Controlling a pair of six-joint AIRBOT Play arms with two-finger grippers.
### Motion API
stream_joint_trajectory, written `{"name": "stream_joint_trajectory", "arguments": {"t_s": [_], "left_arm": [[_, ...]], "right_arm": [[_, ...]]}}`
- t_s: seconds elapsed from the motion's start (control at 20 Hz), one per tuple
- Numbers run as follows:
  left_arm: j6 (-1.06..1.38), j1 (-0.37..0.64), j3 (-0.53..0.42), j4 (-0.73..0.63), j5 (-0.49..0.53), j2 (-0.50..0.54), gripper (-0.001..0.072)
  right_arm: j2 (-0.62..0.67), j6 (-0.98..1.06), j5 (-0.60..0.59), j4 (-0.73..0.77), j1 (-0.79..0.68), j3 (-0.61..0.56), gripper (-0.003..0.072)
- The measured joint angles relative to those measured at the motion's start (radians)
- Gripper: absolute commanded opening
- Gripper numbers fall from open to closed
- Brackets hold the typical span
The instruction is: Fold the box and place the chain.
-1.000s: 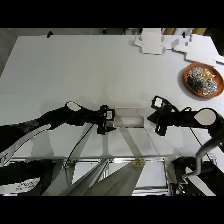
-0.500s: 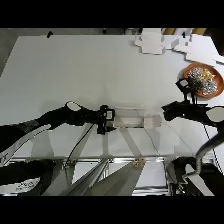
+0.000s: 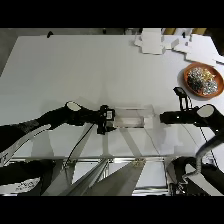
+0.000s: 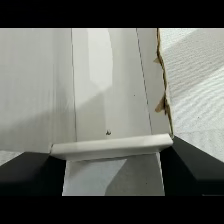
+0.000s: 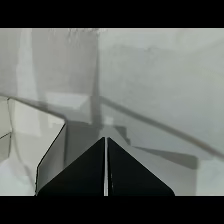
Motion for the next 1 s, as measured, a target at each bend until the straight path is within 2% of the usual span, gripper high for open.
{"name": "stream_joint_trajectory", "arguments": {"t_s": [0.4, 0.55, 0.65, 0.85, 0.9, 0.95, 1.0], "left_arm": [[0.0, 0.0, 0.0, 0.0, 0.0, 0.0, 0.0214], [0.0, 0.0, 0.0, 0.0, 0.0, 0.0, 0.0214], [0.0, 0.0, 0.0, 0.0, 0.0, 0.0, 0.0214], [0.0, 0.0, 0.0, 0.0, 0.0, 0.0, 0.0214], [0.0, 0.0, 0.0, 0.0, 0.0, 0.0, 0.0214], [0.0, 0.0, 0.0, 0.0, 0.0, 0.0, 0.0214], [0.0, 0.0, 0.0, 0.0, 0.0, 0.0, 0.0214]], "right_arm": [[-0.013, -0.07, 0.106, 0.193, 0.0, -0.025, 0.0024], [0.029, -0.09, 0.142, 0.229, 0.0, -0.026, 0.0134], [0.058, -0.096, 0.156, 0.245, 0.0, -0.026, 0.0253], [0.094, -0.103, 0.189, 0.29, 0.0, -0.027, 0.0321], [0.098, -0.103, 0.194, 0.298, 0.003, -0.026, 0.0367], [0.1, -0.105, 0.198, 0.301, 0.009, -0.026, 0.0371], [0.103, -0.105, 0.2, 0.301, 0.019, -0.027, 0.0423]]}}
